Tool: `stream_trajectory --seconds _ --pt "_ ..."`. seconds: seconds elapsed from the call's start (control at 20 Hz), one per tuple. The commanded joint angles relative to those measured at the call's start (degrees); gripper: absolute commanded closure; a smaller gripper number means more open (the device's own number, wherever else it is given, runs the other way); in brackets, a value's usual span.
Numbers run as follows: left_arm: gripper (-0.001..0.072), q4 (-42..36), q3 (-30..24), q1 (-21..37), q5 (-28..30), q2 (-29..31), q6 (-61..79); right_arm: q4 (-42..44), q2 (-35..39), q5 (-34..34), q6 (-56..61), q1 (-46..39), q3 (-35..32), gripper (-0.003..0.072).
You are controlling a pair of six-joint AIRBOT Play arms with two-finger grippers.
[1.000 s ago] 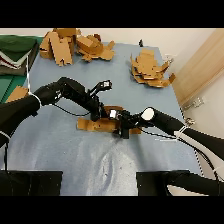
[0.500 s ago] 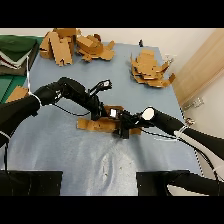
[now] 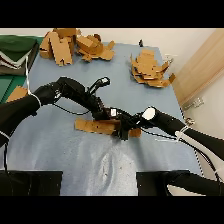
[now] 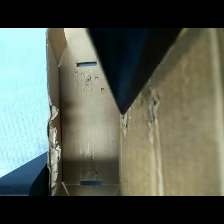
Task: Fold the box.
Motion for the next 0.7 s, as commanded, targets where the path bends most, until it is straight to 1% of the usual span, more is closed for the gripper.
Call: stream_trajectory --seconds 0.0,0.25,0.35,0.5,0.65 --pt "0.002 0.28 0.94 1.01 0.9 0.46 -4.17 0.52 0.35 0.68 0.04 0.07 0.04 0.0276" --pt "0.0021 1.14 4.07 6.91 5.73 2.58 -9.86 0.5 0.26 0.81 0.02 0.07 0.02 0.0276" --pt "0.0021 4.13 4.04 9.57 6.56 2.51 -14.19 0.52 0.26 1.84 0.02 0.09 0.02 0.0276" --pt "0.0021 11.8 4.04 11.74 6.58 2.54 -20.87 0.31 0.17 3.61 0.0 0.46 0.02 0.0276" --pt "0.0021 12.39 4.04 12.35 7.63 2.54 -21.55 0.17 -0.83 4.07 0.0 1.88 0.0 0.0276"
